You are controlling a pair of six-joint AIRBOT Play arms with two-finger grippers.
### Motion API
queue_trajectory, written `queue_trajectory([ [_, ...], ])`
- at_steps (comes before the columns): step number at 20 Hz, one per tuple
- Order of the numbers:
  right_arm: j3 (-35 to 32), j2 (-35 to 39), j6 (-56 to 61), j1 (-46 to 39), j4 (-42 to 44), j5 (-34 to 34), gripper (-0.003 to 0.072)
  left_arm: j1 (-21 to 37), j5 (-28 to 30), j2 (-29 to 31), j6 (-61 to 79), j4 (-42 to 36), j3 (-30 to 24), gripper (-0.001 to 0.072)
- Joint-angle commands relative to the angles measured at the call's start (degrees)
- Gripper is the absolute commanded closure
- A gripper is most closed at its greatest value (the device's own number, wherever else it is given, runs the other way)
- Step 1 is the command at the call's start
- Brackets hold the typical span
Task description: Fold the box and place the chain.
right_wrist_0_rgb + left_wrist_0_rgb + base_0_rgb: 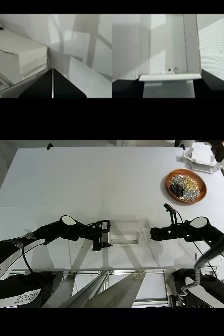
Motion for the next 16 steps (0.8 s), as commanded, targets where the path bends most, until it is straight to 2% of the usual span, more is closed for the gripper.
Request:
queue_trajectory([
  [1,0.09,0.70,-3.63,-0.04,5.66,2.08,0.0644,0.00,0.02,0.02,0.02,0.02,0.02,0.0577],
  [3,0.09,1.18,-3.63,-0.04,5.42,3.17,0.0503,0.00,0.00,0.02,0.02,0.02,0.02,0.0577],
  [6,0.09,1.64,-3.61,-0.04,5.49,3.87,0.0483,0.00,0.00,0.02,0.02,0.02,0.02,0.0577],
  [7,0.09,1.73,-3.61,-0.04,5.49,4.66,0.0450,0.00,0.00,0.02,0.02,0.02,0.02,0.0577],
  [8,0.09,1.73,-3.61,-0.04,5.49,5.77,0.0337,0.00,0.00,0.02,0.02,0.02,0.02,0.0577],
  [9,0.09,1.73,-3.63,-0.04,5.49,7.08,0.0279,0.00,0.02,0.00,0.02,0.00,0.02,0.0577],
  [16,0.11,1.73,-3.61,4.63,6.08,7.72,0.0266,0.00,0.00,0.02,0.02,0.02,0.02,0.0577],
])
